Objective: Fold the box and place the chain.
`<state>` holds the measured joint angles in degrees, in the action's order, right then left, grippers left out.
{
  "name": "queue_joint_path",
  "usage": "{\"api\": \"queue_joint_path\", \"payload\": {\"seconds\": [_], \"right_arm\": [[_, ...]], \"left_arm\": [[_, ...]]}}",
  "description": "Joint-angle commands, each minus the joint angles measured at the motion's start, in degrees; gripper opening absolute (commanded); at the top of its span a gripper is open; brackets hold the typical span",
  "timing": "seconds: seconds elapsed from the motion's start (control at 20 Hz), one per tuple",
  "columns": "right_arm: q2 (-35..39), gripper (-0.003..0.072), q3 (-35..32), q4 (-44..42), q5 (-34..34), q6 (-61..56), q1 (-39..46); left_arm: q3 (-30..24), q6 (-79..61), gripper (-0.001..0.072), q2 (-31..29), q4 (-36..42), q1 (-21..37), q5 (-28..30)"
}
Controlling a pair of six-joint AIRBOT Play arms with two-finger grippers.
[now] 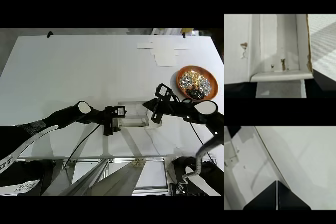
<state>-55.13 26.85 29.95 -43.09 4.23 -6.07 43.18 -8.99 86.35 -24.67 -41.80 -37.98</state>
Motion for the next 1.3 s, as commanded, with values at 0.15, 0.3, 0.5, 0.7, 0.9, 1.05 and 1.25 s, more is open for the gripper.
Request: {"api": "queue_joint_path", "payload": {"seconds": [0.15, 0.3, 0.5, 0.7, 0.9, 1.05, 1.25], "right_arm": [[-10.71, 0.0017, 0.07, -4.22, 1.84, -3.23, -0.04], [-10.71, 0.0017, 0.07, -1.38, 1.79, -8.81, -0.07], [-10.69, 0.0016, 1.46, 1.79, -2.08, -18.36, -0.04], [-10.69, 0.0016, 9.38, 3.91, -14.53, -31.36, 0.00], [-10.69, 0.0016, 16.59, 14.10, -28.22, -32.85, 0.00], [-10.19, 0.0015, 18.56, 22.93, -29.46, -32.33, -0.07], [-5.64, 0.0014, 18.56, 29.88, -25.88, -31.95, -0.13]], "left_arm": [[-0.02, 0.00, 0.0270, -0.04, 0.00, 0.00, 0.02], [-0.02, 0.00, 0.0270, -0.04, 0.00, 0.00, 0.02], [-0.02, 0.00, 0.0270, -0.04, 0.00, 0.00, 0.02], [-0.02, 0.00, 0.0270, -0.04, 0.00, 0.00, 0.02], [-0.02, 0.00, 0.0270, -0.04, 0.00, 0.00, 0.02], [-0.02, 0.00, 0.0270, -0.07, 0.00, 0.00, 0.00], [-0.02, 0.00, 0.0270, -0.04, 0.00, 0.00, 0.02]]}}
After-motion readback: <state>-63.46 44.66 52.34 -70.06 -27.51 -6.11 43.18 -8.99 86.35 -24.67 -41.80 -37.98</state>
